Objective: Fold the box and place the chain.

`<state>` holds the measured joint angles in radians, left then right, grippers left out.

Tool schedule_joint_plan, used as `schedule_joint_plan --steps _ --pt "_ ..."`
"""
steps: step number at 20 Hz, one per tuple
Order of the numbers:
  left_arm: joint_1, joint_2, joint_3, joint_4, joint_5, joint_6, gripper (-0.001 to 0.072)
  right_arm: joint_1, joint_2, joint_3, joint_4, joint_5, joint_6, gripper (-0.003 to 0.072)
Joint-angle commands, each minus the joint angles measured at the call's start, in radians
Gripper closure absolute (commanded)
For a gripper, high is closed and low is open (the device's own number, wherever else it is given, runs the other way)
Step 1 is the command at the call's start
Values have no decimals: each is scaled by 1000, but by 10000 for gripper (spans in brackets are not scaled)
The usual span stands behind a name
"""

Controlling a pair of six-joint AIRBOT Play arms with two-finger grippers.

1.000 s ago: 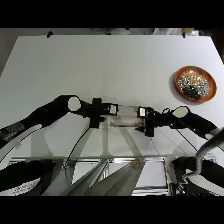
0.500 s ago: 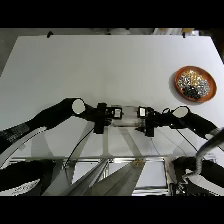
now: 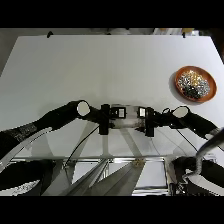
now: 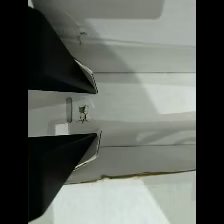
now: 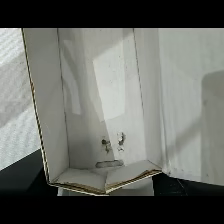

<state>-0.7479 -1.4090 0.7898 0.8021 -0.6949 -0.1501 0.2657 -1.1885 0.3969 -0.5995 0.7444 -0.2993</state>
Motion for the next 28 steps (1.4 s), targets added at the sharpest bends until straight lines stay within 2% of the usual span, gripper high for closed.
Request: schedule_joint_plan --steps 1,2,3,7,8,10,11,13,17,20,24,28 --pt "-4 -3 0 -8 2 -11 369 0 0 0 2 -1 3 359" --pt "-3 -3 0 -8 3 -11 242 0 0 0 2 -1 2 359" --pt "-3 -3 0 -8 3 -12 165 0 0 0 2 -1 2 359" --pt "5 10 0 5 3 -54 159 0 0 0 2 -1 3 359" --pt "11 25 0 14 0 -93 237 0 0 0 2 -1 3 359" --pt "32 68 0 70 -38 -179 513 0 0 0 2 -1 3 359" --pt "47 96 0 112 -75 -229 611 0 0 0 2 -1 2 359" --pt "80 159 0 202 -148 -359 703 0 0 0 2 -1 3 359" --pt "174 292 0 347 -242 -749 707 0 0 0 2 -1 3 359" --pt "254 339 0 357 -278 -947 707 0 0 0 2 -1 2 359" --pt "315 291 -33 272 -266 -1100 706 0 0 0 2 -1 2 359" --pt "316 148 -60 196 -259 -1178 707 0 0 0 2 -1 2 359"
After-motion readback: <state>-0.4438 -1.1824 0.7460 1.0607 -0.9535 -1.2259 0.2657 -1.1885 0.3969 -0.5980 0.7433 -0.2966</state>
